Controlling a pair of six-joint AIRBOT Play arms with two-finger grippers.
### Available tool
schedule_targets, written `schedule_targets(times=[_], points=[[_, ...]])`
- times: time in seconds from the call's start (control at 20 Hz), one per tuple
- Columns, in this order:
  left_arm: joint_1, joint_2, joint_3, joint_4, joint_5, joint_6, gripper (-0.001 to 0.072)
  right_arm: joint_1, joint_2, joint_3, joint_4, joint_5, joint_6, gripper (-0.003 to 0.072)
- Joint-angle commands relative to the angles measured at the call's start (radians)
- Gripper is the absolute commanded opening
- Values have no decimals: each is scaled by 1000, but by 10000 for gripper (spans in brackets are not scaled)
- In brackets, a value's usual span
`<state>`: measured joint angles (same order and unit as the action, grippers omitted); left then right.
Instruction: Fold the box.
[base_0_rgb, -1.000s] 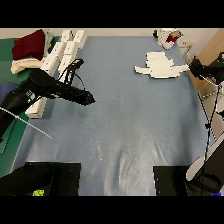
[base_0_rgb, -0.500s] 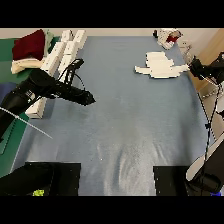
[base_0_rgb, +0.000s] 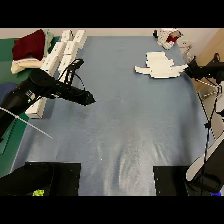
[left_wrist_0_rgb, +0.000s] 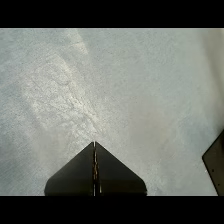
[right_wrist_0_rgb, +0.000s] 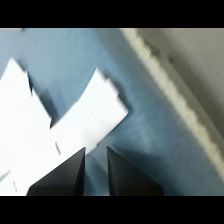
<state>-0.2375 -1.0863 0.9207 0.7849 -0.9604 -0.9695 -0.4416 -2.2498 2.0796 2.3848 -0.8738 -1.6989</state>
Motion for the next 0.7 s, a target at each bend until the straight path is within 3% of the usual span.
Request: schedule_targets(times=[0.0,0.2,0.25,0.35,0.4,0.65], points=[[0,1,1,0,0,0,12,24,2,2,5,-177,19,200],[0,1,1,0,0,0,12,43,13,1,6,-197,19,192],[0,1,1,0,0,0,12,45,14,1,9,-211,19,119],[0,1,1,0,0,0,12,45,16,1,23,-255,18,82],[0,1,1,0,0,0,12,45,22,1,27,-277,6,4],[0,1,1,0,0,0,12,51,94,-22,39,-438,-35,-2]])
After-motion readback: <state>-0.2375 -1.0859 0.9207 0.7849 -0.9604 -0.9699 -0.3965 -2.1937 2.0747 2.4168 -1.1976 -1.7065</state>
